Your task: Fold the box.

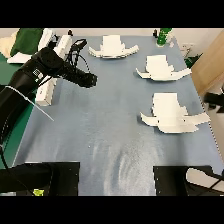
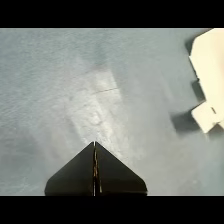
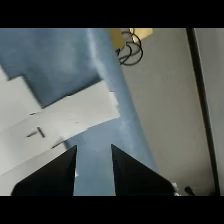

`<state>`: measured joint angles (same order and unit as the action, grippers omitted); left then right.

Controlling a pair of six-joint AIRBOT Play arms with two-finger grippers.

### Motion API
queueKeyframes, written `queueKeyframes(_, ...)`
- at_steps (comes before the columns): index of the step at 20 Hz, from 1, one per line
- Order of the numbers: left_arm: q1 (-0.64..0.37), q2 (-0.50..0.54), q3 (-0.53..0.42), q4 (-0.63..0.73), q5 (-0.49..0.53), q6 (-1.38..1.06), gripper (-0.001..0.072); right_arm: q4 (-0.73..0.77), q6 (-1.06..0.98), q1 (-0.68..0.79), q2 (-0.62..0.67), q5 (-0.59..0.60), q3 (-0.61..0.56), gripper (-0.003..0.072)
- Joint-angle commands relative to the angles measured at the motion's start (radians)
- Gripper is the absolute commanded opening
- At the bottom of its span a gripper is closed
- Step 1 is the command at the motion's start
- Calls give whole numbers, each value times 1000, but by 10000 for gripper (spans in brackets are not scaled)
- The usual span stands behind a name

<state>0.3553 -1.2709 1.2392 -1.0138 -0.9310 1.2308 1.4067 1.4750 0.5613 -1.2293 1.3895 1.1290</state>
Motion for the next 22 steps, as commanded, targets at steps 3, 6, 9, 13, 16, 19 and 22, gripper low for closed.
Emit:
queueKeyframes(3,-1,-1,1,57,-15,11,454,387,369,366,-232,11,41,334)
queueKeyframes(6,0,-1,1,63,-11,54,461,396,415,389,-310,54,125,335)
queueKeyframes(9,0,-1,1,76,-17,54,461,499,489,388,-362,103,197,334)
queueKeyframes(13,-1,-1,1,93,-33,54,461,574,543,386,-426,144,227,334)
queueKeyframes(16,-1,-1,1,102,-48,54,462,570,562,387,-471,187,229,335)
queueKeyframes(19,-1,-1,1,109,-50,76,462,600,583,386,-509,225,229,333)
queueKeyframes(22,-1,-1,1,116,-50,76,462,629,595,386,-529,256,229,267)
